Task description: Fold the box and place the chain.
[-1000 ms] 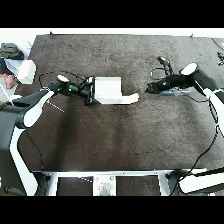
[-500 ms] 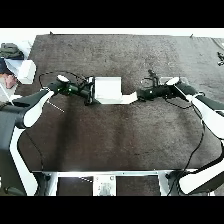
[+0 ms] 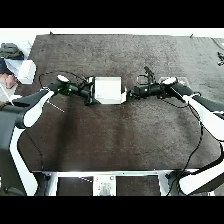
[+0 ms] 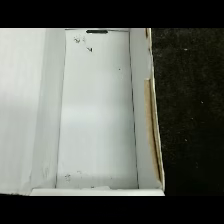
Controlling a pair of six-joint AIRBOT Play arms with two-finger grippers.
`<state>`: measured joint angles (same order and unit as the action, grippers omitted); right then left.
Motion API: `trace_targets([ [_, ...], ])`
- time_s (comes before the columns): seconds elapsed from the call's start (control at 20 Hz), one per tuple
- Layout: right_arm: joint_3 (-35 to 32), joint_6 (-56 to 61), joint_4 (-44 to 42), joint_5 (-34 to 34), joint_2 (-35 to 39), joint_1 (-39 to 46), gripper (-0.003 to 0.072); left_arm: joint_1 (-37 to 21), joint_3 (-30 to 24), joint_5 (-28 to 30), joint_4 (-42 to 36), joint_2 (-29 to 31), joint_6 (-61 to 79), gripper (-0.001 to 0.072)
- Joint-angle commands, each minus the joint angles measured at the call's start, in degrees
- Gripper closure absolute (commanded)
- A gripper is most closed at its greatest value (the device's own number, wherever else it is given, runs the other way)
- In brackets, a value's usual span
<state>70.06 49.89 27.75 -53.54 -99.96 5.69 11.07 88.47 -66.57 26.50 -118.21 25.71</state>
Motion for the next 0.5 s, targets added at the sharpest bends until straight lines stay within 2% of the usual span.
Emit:
trace_targets([
  [0.0,0.07,-2.56,-1.01,-0.68,2.03,-0.15,0.0462,0.0,-0.02,0.04,0.02,-0.02,0.07,0.0298],
  [0.05,0.07,-2.58,-0.98,-0.66,2.86,-0.17,0.0384,0.0,-0.02,0.04,0.02,-0.02,0.07,0.0298],
  [0.45,0.37,-1.03,0.94,1.44,2.1,-4.0,0.038,0.0,-0.02,0.02,0.02,0.0,0.07,0.0298],
])
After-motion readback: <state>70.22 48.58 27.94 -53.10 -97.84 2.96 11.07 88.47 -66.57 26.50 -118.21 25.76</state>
